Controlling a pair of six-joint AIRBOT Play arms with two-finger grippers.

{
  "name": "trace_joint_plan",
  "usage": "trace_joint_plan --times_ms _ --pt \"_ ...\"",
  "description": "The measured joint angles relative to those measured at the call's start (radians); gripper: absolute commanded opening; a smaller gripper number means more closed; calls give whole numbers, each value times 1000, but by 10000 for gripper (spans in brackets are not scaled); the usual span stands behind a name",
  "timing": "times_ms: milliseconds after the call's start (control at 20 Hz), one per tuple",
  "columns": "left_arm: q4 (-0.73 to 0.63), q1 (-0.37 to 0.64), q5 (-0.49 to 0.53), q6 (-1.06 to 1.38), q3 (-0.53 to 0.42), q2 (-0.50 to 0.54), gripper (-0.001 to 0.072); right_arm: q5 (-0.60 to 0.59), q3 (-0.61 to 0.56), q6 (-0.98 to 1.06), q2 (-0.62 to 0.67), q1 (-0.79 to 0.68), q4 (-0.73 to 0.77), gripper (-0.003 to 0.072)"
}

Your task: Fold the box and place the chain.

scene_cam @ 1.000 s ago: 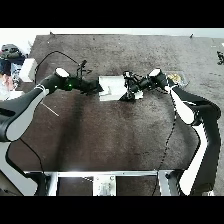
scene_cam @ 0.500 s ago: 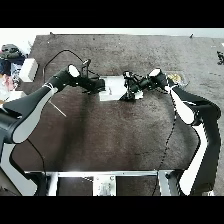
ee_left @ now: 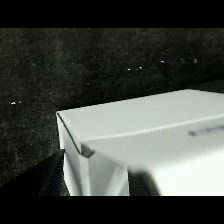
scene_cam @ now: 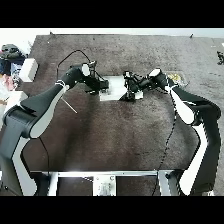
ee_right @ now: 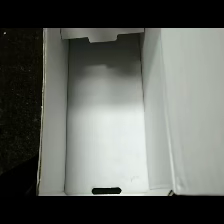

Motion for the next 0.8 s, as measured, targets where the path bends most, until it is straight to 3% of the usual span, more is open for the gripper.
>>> trace_joint_plan --times_ms 400,500,750,800 --pt "280 -71 -145 -200 163 -87 341 0 0 0 0 0 0 346" --pt "338 -84 -165 -231 183 -99 190 0 0 0 0 0 0 346" --pt "418 -96 -190 -276 200 -114 181 0 0 0 0 0 0 346" --pt "425 -97 -193 -283 201 -116 138 -1 0 0 0 0 0 346"
